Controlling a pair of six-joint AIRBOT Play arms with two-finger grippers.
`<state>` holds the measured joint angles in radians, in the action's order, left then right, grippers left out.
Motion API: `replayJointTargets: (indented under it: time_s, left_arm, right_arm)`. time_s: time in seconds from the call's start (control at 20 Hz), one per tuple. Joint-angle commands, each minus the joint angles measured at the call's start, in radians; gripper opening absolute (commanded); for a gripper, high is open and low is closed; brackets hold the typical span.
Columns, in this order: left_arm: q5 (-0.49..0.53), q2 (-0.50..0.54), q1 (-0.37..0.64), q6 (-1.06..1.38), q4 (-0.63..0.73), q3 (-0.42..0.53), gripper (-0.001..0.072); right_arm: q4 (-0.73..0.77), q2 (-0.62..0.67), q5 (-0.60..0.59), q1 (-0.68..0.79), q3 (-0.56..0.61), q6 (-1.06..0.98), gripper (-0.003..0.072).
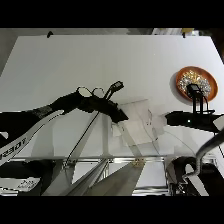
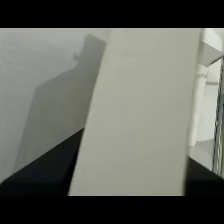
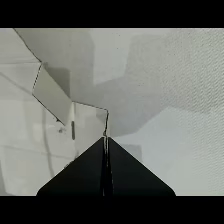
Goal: Fold the box and place the chain.
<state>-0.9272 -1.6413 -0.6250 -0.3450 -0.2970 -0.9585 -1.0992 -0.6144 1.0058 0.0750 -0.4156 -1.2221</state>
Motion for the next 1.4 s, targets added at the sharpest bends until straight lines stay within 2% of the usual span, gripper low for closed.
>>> replayJointTargets:
  time_s: [0.0, 0.2, 0.25, 0.3, 0.4, 0.55, 0.7, 0.9, 1.0, 1.2, 1.35]
  left_arm:
    - [-0.016, -0.011, -0.007, 0.006, -0.047, -0.007, 0.0268]
    - [0.008, -0.011, -0.006, 0.01, -0.125, -0.007, 0.0123]
    - [0.012, -0.011, -0.006, 0.013, -0.147, -0.007, 0.0043]
    - [0.011, -0.01, -0.006, 0.031, -0.158, -0.007, 0.0006]
    - [0.011, -0.006, -0.006, 0.036, -0.185, -0.014, 0.0006]
    - [-0.032, -0.005, -0.006, 0.035, -0.272, -0.054, 0.0003]
    - [-0.109, -0.005, -0.007, 0.036, -0.369, -0.127, 0.0002]
    - [-0.157, -0.005, -0.025, 0.121, -0.525, -0.211, 0.0003]
    - [-0.119, -0.007, -0.032, 0.184, -0.52, -0.213, 0.0004]
    - [-0.023, -0.008, -0.037, 0.189, -0.502, -0.212, 0.0004]
    - [0.014, -0.01, -0.037, 0.188, -0.501, -0.212, 0.0004]
  right_arm:
    - [0.0, 0.001, 0.0, -0.001, 0.0, 0.0, 0.0019]
    - [0.001, 0.001, 0.0, -0.001, 0.0, 0.0, 0.0019]
    - [0.002, 0.001, 0.0, -0.001, 0.0, 0.0, 0.0019]
    - [0.003, 0.001, 0.0, -0.001, 0.0, 0.0, 0.0019]
    - [0.027, 0.001, -0.001, -0.001, 0.0, 0.001, 0.0033]
    - [0.122, 0.002, 0.0, -0.001, -0.007, 0.066, 0.0223]
    - [0.189, 0.013, 0.0, -0.001, -0.036, 0.119, 0.0282]
    - [0.179, 0.034, 0.01, -0.001, -0.09, 0.193, 0.0301]
    - [0.17, 0.037, 0.013, -0.001, -0.092, 0.241, 0.0301]
    - [0.063, 0.037, 0.046, -0.001, -0.092, 0.24, 0.0299]
    - [0.006, 0.037, 0.06, -0.001, -0.092, 0.24, 0.0299]
